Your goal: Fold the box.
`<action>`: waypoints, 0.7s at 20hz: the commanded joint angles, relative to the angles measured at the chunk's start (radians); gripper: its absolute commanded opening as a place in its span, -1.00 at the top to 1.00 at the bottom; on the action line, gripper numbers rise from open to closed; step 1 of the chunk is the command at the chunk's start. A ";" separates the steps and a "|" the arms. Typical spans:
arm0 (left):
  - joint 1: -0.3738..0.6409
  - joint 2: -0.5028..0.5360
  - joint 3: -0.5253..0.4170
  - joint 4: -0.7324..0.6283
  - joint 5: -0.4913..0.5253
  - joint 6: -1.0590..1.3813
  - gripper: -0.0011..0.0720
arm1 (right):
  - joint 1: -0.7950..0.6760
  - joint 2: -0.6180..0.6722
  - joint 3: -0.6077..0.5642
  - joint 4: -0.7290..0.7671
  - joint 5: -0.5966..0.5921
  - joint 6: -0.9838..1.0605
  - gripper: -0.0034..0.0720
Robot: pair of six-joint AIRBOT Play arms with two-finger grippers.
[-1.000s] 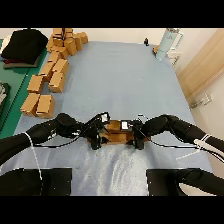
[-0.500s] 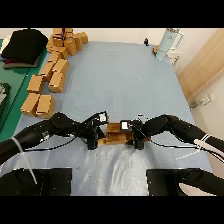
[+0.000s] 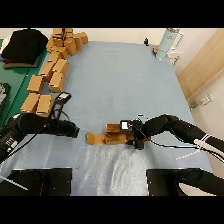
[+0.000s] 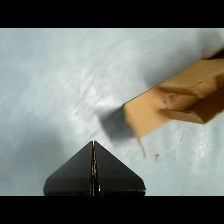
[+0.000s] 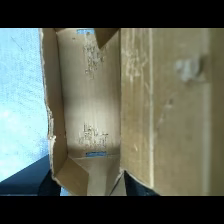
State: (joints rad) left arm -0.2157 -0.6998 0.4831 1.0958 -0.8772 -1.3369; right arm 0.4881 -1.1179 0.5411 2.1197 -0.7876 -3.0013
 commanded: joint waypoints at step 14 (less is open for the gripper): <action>-0.290 -0.273 -0.108 -0.297 0.408 -0.294 0.94 | 0.000 0.000 0.000 0.000 0.000 0.000 -0.38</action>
